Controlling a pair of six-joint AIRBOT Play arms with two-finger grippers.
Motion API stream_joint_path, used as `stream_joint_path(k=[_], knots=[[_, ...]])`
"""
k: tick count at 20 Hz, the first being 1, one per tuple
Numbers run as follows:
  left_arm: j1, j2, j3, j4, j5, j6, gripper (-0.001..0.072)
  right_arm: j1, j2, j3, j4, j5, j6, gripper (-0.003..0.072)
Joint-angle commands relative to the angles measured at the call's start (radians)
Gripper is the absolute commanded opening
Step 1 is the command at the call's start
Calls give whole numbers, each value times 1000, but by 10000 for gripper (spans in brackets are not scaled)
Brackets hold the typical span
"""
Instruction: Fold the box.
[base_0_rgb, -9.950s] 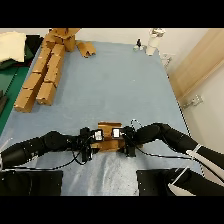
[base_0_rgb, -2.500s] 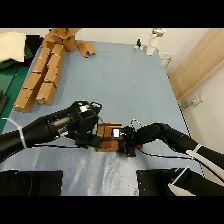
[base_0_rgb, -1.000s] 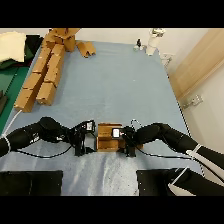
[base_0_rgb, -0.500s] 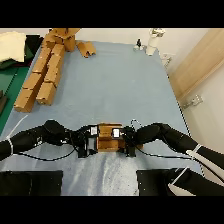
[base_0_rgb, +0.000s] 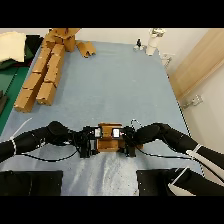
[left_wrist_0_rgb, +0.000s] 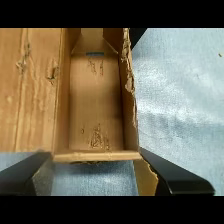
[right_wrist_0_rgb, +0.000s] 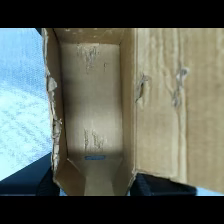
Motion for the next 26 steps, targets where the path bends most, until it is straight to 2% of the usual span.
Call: stream_joint_path(k=[1,7,8,9,26], knots=[[-6,-5,5,0,10,-1,720,0,-1,0,0,0,0,502],[-31,-10,7,11,43,-1,720,0,-1,0,0,0,0,502],[-32,-10,6,11,50,-1,635,0,-1,0,0,0,0,502],[-34,-10,6,14,54,0,590,0,-1,0,0,0,0,503],[-35,-11,6,17,56,-1,590,0,-1,0,0,0,0,502]])
